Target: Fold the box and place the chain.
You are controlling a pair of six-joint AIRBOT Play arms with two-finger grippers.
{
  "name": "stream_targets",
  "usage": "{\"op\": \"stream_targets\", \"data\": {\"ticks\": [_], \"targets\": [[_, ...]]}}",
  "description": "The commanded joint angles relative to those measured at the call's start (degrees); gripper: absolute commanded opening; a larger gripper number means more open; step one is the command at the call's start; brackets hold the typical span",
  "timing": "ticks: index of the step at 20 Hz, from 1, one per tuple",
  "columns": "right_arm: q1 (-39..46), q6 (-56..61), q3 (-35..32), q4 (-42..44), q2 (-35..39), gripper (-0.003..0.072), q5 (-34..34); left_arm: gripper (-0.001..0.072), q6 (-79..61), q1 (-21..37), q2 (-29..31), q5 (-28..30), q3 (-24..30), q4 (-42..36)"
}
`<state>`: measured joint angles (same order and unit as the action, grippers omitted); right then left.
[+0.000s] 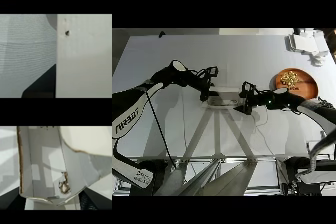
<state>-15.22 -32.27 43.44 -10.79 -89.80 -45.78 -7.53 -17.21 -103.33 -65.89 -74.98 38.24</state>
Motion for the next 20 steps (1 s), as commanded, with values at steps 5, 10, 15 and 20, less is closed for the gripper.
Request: {"op": "stream_targets", "data": {"ticks": [5, 10, 15, 20], "targets": [[2.4, -3.9, 1.0, 0.5, -1.3, 0.0653, -6.4, 0.0008, 0.0, 0.0, 0.0, 0.1, 0.0, 0.0], [2.7, -4.3, 1.1, 0.2, -1.4, 0.0652, -6.9, 0.0008, 0.0, 0.0, 0.0, 0.1, 0.0, 0.0], [2.1, -4.2, 1.4, -0.9, -1.5, 0.0657, -6.7, 0.0008, 0.0, 0.0, 0.0, 0.1, 0.0, 0.0], [1.7, -1.0, 4.5, -6.2, -3.4, 0.0657, -9.8, 0.0008, 0.0, 0.0, 0.0, 0.1, 0.0, 0.0]]}}
